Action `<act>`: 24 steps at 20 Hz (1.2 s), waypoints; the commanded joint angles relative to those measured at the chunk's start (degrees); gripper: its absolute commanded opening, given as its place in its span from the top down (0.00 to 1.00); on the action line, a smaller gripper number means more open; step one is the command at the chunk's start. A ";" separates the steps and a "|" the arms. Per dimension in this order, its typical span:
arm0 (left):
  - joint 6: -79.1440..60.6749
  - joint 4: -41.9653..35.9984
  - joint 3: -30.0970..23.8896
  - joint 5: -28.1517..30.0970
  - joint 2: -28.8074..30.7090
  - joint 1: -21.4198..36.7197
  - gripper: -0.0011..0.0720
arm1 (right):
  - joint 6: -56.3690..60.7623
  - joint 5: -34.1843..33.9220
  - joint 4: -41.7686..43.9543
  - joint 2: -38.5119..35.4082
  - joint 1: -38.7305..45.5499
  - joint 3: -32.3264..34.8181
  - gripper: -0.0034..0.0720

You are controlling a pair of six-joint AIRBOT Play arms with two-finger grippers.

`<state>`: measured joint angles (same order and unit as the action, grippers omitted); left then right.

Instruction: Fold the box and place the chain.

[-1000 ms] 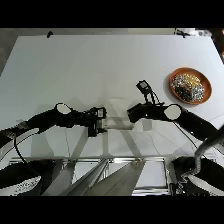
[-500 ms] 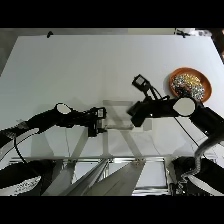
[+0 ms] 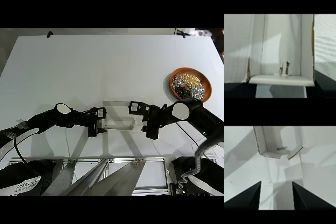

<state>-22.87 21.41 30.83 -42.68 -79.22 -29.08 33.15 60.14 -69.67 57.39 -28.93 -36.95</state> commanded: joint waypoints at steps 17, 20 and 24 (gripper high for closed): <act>-0.02 0.00 0.00 0.02 0.02 0.04 0.79 | -8.20 -20.76 7.56 8.24 -6.43 3.43 0.72; -0.02 0.02 0.00 0.02 0.02 0.04 0.79 | -8.20 -22.29 7.65 8.39 -9.01 3.43 0.72; -0.02 0.00 0.00 0.02 0.02 0.04 0.79 | -8.17 -23.69 7.67 8.41 -10.29 3.43 0.72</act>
<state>-22.70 21.47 30.83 -42.87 -79.15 -28.99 25.19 37.82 -62.78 65.76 -38.17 -33.45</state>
